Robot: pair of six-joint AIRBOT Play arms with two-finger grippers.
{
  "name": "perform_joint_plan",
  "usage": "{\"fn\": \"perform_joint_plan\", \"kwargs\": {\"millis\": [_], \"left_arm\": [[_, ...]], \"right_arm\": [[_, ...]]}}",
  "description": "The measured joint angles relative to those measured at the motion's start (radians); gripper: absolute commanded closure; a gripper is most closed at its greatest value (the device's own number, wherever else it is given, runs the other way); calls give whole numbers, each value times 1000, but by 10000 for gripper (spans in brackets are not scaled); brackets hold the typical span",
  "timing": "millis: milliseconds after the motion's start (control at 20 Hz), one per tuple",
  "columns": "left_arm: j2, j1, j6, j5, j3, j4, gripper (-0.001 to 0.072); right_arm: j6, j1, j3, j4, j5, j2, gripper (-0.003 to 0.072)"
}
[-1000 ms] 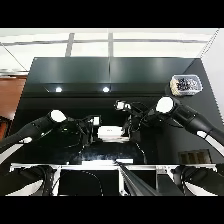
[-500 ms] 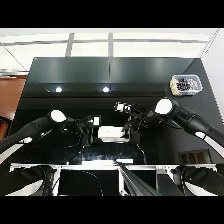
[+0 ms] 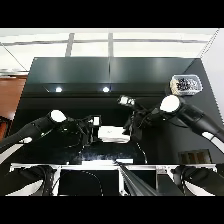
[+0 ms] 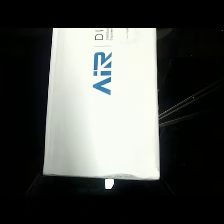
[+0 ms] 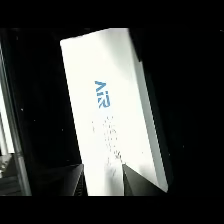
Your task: Fold the box and place the chain.
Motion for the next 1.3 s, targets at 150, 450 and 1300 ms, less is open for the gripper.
{"fn": "perform_joint_plan", "kwargs": {"millis": [150, 450, 1300], "left_arm": [[0, 0, 0, 0, 0, 0, 229], [0, 0, 0, 0, 0, 0, 229], [0, 0, 0, -2, 0, -3, 227]], "right_arm": [[193, -50, -12, 16, 89, 29, 676], [340, -25, -127, 292, 3, 8, 675], [454, 47, -156, 345, -210, -150, 674]]}}
